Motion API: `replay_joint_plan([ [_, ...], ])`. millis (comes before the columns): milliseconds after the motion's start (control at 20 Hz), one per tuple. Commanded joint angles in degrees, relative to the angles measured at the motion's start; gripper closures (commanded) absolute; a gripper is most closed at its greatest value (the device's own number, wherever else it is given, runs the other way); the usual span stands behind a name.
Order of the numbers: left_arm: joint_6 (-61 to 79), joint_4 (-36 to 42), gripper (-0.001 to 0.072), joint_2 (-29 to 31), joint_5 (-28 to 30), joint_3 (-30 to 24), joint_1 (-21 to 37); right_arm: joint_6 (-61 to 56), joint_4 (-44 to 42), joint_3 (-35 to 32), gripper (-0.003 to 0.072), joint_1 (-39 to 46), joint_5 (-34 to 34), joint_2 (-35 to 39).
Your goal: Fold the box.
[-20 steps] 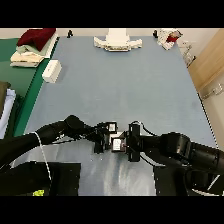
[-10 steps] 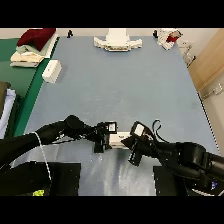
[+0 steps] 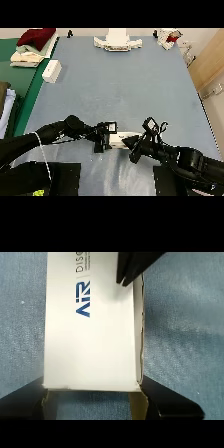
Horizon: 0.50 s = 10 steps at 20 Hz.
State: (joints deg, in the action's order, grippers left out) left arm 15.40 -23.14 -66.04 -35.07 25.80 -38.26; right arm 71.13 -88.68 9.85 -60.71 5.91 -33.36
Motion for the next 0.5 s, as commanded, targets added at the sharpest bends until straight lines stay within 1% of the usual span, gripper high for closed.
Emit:
replay_joint_plan([
  [0,0.0,0.0,0.0233,0.0,0.0,0.0,0.0,-1.2,0.6,-0.3,0.0668,0.7,-1.2,-2.6],
  [450,0.0,0.0,0.0233,0.0,0.0,0.0,0.0,-1.2,0.4,-0.7,0.0668,0.7,-1.2,-7.0],
])
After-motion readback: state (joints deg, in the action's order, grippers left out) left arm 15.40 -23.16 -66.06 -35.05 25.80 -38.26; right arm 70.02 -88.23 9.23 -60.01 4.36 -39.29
